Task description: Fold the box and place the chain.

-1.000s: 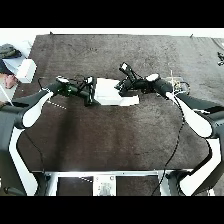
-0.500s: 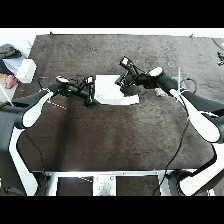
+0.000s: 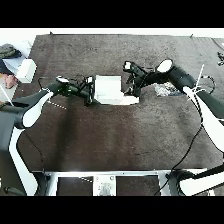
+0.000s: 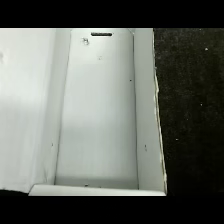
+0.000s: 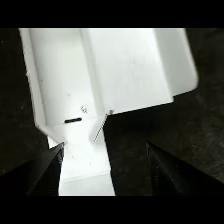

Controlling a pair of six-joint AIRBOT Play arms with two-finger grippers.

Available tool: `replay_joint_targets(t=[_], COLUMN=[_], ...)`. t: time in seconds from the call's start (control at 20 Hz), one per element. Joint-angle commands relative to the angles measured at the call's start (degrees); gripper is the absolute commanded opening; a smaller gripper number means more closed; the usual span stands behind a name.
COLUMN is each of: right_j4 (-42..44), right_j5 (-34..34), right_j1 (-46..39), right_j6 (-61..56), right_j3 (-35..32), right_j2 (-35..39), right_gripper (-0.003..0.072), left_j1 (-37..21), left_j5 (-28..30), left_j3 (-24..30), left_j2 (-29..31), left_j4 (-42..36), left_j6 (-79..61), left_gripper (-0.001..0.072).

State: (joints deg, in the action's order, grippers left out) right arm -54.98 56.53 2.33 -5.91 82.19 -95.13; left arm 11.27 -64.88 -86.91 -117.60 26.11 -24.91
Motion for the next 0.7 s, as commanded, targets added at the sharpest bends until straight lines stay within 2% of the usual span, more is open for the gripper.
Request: replay_joint_targets(t=[0.0,0.5,0.55,0.6,0.65], right_j4=[-3.08,-1.36,-0.33,1.36,2.69], right_j5=[2.16,-2.16,-2.6,-2.84,-2.8], right_j1=[0.11,2.03,2.03,2.05,2.12], right_j6=[2.56,6.12,6.14,6.16,6.16], right_j3=[-0.31,-0.31,-0.31,-0.31,-0.31], right_j2=[-1.73,-6.97,-7.17,-7.28,-7.32], right_gripper=[0.0551,0.0549,0.0539,0.0481,0.048], left_j1=[-0.02,-0.02,-0.02,-0.02,-0.02], left_j5=[-0.07,-0.07,-0.07,-0.07,-0.04], left_j3=[0.02,0.0,0.02,0.02,0.02], left_j2=[-0.02,-0.02,-0.02,-0.02,-0.02], left_j4=[0.0,0.0,0.0,0.0,0.0], left_j6=[-0.02,0.0,-0.02,0.0,-0.02], left_gripper=[0.0404,0.0404,0.0404,0.0404,0.0404])
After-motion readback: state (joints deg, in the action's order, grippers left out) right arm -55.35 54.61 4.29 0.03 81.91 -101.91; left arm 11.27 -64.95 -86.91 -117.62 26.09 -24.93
